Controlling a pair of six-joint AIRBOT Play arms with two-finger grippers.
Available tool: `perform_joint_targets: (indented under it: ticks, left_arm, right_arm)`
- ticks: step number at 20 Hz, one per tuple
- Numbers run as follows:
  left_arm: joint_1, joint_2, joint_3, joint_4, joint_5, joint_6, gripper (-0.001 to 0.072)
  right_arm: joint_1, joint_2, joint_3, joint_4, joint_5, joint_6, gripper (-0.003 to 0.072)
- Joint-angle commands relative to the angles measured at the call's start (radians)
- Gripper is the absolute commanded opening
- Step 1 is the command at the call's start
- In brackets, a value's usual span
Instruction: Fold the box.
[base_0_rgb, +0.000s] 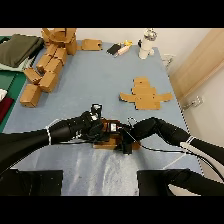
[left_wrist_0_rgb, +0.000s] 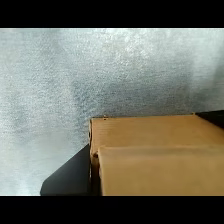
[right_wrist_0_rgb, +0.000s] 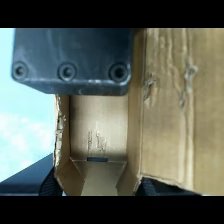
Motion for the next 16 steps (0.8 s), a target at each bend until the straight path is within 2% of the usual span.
perform_joint_targets:
  ticks: [1, 5, 6, 7, 8, 11, 16]
  left_arm:
    - [-0.001, -0.003, 0.003, 0.003, 0.022, 0.000, 0.0012]
    - [-0.002, -0.003, 0.003, -0.013, 0.027, 0.001, 0.0014]
    - [-0.002, -0.002, 0.003, -0.022, 0.027, 0.003, 0.0039]
    - [-0.002, -0.002, 0.003, -0.038, 0.027, 0.003, 0.0357]
    - [-0.001, -0.001, 0.005, -0.057, 0.020, 0.001, 0.0529]
    - [0.003, 0.031, 0.006, -0.061, -0.024, 0.001, 0.0530]
    - [0.032, 0.140, 0.007, -0.055, -0.090, 0.006, 0.0530]
  right_arm:
    - [0.000, 0.000, 0.000, 0.000, 0.002, -0.002, 0.0520]
    - [0.000, 0.000, 0.000, 0.000, 0.002, -0.002, 0.0520]
    - [0.000, 0.000, 0.000, 0.000, 0.002, -0.002, 0.0520]
    - [0.000, 0.000, 0.000, 0.000, 0.002, -0.002, 0.0520]
    - [0.000, 0.000, 0.000, 0.000, 0.002, -0.002, 0.0520]
    - [0.000, 0.000, 0.000, 0.000, 0.002, -0.002, 0.0520]
    - [0.000, 0.000, 0.000, 0.000, 0.002, -0.002, 0.0520]
